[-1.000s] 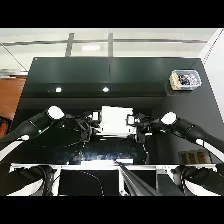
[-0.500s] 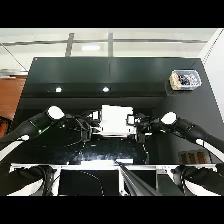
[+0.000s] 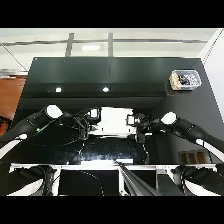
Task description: Fold the box and place the chain.
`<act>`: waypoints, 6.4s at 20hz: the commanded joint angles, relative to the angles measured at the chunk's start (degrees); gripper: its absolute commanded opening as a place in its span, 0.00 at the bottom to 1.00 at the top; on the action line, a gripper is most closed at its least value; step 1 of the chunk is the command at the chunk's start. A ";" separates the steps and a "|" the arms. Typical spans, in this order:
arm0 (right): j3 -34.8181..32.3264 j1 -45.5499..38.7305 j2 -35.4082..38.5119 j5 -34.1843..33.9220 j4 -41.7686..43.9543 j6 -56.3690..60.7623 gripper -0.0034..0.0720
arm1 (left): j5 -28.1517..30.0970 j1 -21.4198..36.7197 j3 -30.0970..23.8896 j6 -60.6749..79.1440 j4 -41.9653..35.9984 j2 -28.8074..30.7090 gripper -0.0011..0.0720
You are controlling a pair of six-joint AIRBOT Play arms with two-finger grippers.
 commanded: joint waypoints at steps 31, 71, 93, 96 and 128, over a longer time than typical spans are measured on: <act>-0.02 0.11 -0.04 -0.04 0.04 0.04 0.67 | 4.74 -7.02 0.17 3.85 -10.01 -4.50 0.51; -0.02 0.11 -0.04 -0.20 0.07 0.04 0.67 | -11.43 14.56 -4.42 -66.07 -9.73 -7.39 0.08; -0.02 0.11 -0.04 -0.20 0.07 0.07 0.67 | -2.03 -4.70 6.25 -81.29 3.13 -3.43 0.96; -0.02 0.11 -0.04 -0.20 0.09 0.07 0.67 | -1.55 -8.24 9.03 -92.39 12.96 -3.45 0.94; -0.02 0.11 -0.04 -0.17 0.07 0.07 0.67 | -10.16 -24.20 23.32 -134.22 41.72 -13.20 0.47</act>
